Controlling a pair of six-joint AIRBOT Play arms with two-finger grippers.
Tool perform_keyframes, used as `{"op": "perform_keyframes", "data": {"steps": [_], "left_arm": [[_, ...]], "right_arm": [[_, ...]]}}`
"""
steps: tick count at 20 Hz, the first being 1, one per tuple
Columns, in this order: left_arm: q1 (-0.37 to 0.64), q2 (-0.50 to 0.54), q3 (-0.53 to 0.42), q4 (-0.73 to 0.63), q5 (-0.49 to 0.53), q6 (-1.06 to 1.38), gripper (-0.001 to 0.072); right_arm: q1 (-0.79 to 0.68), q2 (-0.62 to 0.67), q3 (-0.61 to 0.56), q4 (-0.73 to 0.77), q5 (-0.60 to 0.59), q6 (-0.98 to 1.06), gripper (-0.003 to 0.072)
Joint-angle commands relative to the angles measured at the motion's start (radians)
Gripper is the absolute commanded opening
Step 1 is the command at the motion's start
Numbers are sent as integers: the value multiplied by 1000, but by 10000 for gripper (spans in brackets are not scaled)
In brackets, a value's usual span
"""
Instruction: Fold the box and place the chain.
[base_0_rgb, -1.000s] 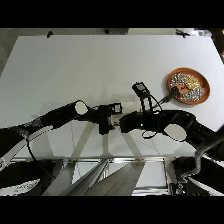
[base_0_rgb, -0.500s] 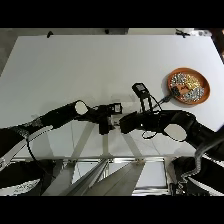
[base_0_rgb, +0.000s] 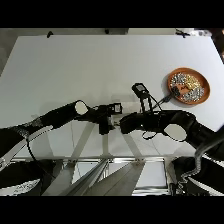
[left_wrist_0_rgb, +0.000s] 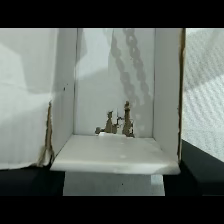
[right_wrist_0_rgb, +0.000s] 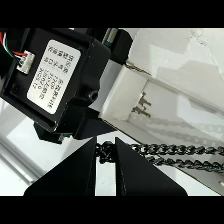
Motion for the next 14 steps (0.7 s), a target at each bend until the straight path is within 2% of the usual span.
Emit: {"op": "perform_keyframes", "data": {"steps": [1,14], "left_arm": [[-1,-1,0,0,0,0,135],[-1,-1,0,0,0,0,135]], "right_arm": [[1,-1,0,-6,2,1,6],[-8,0,2,-47,13,7,6]]}}
